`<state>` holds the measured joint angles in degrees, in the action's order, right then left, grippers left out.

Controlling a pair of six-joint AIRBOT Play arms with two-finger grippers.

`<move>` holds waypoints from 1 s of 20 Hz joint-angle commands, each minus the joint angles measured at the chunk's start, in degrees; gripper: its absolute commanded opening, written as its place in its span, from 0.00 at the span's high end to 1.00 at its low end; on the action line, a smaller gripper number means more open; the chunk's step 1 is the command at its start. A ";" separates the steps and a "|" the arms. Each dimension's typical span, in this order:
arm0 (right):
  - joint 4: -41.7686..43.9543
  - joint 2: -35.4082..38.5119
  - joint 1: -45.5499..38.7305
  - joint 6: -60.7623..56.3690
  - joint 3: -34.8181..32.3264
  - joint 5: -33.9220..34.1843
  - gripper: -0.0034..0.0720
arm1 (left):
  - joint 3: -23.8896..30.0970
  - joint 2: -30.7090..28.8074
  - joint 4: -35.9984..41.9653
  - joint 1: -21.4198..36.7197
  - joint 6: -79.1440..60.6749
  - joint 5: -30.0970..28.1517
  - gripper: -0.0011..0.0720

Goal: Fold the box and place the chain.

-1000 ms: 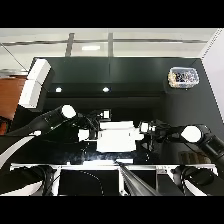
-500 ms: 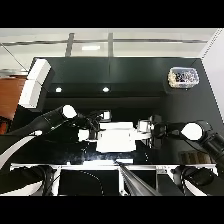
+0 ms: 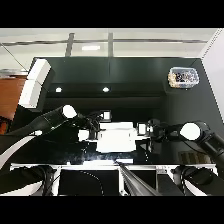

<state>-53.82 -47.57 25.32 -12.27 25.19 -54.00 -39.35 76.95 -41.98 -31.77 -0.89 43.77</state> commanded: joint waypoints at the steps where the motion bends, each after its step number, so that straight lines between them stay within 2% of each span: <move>1: 2.86 -0.50 1.75 1.70 -3.78 0.42 0.02 | 0.04 0.02 -0.02 -0.04 -0.02 -0.04 0.94; 4: 4.81 -1.70 5.88 1.64 -4.52 3.58 0.01 | 0.04 0.02 -0.02 -0.04 -0.02 -0.04 0.94; 9: 6.03 -5.44 10.64 2.56 -4.52 13.68 0.01 | 0.04 0.02 0.00 -0.04 -0.02 -0.04 0.94; 15: 6.10 -7.41 15.21 3.69 -4.52 18.38 0.01 | 0.04 0.02 0.00 -0.04 -0.02 -0.04 0.94; 20: 7.45 -7.28 15.02 2.45 -3.37 19.58 0.01 | 0.04 0.02 0.00 -0.04 0.00 -0.02 0.94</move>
<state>-46.78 -54.78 39.99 -8.82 21.08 -35.86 -39.35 76.95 -42.00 -31.77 -0.91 43.64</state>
